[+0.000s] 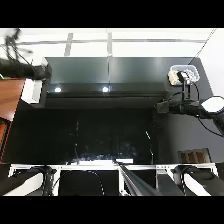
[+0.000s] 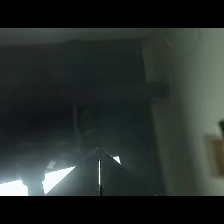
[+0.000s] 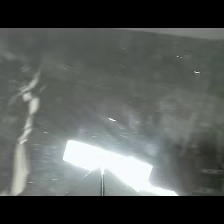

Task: Fold the box and place the chain.

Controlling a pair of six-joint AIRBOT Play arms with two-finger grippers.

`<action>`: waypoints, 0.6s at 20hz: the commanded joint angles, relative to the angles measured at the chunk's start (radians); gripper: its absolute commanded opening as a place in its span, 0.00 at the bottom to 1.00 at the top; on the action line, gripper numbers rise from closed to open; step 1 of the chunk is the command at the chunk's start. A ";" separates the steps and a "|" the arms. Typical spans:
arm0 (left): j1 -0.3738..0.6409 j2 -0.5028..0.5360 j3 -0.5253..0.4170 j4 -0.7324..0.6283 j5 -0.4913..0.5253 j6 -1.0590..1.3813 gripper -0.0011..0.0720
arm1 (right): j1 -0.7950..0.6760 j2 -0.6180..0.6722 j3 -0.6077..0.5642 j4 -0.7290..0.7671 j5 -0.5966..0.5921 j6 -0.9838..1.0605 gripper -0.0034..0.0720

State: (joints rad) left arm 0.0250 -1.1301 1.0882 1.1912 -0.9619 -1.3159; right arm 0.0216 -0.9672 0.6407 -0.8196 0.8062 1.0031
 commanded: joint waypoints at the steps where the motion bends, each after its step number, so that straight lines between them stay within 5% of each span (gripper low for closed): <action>1: -0.157 0.245 -0.370 0.058 0.187 0.011 0.05 | 0.026 0.000 -0.022 -0.069 -0.042 0.006 0.06; 4: -0.169 0.343 -0.478 0.063 0.192 0.011 0.05 | 0.027 0.000 -0.022 -0.070 -0.041 0.006 0.06; 12: -0.169 0.350 -0.479 0.054 0.174 0.010 0.05 | 0.027 0.000 -0.022 -0.070 -0.041 0.006 0.06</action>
State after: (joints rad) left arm -0.1402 -0.7860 0.6205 1.2453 -0.7933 -1.3056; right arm 0.0471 -0.9672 0.6197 -0.8871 0.7662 1.0077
